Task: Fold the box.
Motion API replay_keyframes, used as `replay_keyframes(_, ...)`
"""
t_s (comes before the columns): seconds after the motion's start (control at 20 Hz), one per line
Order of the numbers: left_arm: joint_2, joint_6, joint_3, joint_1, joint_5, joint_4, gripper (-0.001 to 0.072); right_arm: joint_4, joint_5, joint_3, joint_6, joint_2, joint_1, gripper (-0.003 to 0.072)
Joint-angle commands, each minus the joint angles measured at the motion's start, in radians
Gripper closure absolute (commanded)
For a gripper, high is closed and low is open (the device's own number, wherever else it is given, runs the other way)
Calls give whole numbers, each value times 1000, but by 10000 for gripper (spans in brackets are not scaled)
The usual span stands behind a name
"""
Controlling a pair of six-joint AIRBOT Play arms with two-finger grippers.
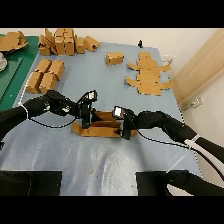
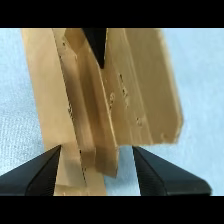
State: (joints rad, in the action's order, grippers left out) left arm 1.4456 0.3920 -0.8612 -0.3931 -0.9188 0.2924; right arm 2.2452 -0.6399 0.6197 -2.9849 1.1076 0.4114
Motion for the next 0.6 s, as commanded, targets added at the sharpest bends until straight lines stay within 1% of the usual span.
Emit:
replay_keyframes(0.0, 1, 0, 0, 0, 0, 0, 697, 28, -65, 38, -27, 48, -11, -29)
replay_keyframes(0.25, 1, 0, 0, 0, 0, 0, 697, 32, -178, 37, -23, 50, -6, -25)
replay_keyframes(0.55, 1, 0, 0, 0, 0, 0, 697, 29, -193, 37, 11, 47, -6, -24)
